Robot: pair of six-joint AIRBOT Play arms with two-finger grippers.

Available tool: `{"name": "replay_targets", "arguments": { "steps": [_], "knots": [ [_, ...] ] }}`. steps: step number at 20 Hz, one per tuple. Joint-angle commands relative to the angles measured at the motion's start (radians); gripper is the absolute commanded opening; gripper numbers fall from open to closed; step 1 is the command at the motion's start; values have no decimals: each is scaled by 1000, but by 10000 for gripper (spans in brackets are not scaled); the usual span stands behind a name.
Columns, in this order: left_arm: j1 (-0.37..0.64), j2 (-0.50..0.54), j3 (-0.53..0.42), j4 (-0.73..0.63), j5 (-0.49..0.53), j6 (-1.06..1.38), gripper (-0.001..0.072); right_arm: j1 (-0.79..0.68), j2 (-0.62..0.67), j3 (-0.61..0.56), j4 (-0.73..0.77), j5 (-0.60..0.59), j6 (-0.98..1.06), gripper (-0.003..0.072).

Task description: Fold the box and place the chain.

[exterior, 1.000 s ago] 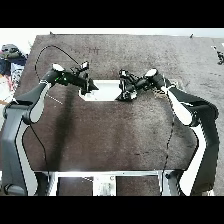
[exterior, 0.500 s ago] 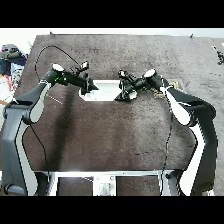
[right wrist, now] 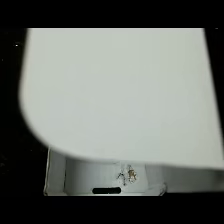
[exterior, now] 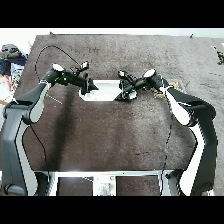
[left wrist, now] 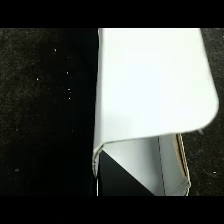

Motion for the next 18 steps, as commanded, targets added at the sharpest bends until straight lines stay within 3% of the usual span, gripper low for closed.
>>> {"name": "replay_targets", "arguments": {
  "steps": [1, 18],
  "knots": [
    [0, 0, 0, 0, 0, 0, 13, 1, -5, 1, -3, -3, 0, 549],
    [0, 0, 0, 0, 0, 0, 13, 1, -17, 2, -51, -3, 11, 549]
  ]
}}
